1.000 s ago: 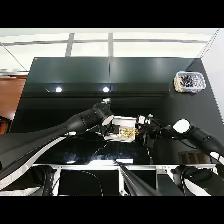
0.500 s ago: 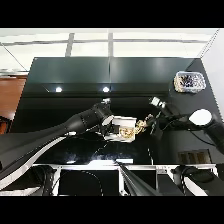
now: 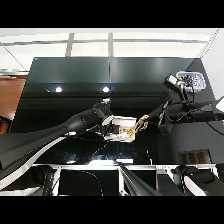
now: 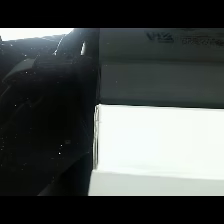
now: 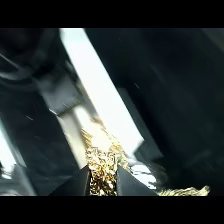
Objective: Fold the box and place the chain.
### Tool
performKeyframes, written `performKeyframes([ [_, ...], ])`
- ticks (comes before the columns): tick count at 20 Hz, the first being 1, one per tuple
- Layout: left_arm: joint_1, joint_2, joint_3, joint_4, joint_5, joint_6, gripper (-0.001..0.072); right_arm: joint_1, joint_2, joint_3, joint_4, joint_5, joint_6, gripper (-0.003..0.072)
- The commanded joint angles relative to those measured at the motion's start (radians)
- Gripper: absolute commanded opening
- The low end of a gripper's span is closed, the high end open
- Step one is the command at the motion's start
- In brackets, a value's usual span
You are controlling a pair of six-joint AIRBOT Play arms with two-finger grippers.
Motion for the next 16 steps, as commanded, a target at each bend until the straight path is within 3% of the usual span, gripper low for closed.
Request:
performKeyframes([
  [1, 0.0, -0.001, 0.0, 0.0, 0.0, 0.0, 0.0031, -0.001, 0.003, 0.042, 0.148, 0.091, 0.061, 0.001],
  [10, 0.0, -0.001, 0.0, 0.0, 0.001, 0.0, 0.0031, -0.001, 0.001, 0.042, 0.46, 0.086, 0.063, 0.001],
  [16, 0.0, -0.001, 0.0, 0.0, 0.0, 0.001, 0.0032, -0.001, 0.001, 0.042, 0.479, 0.055, 0.063, 0.001],
])
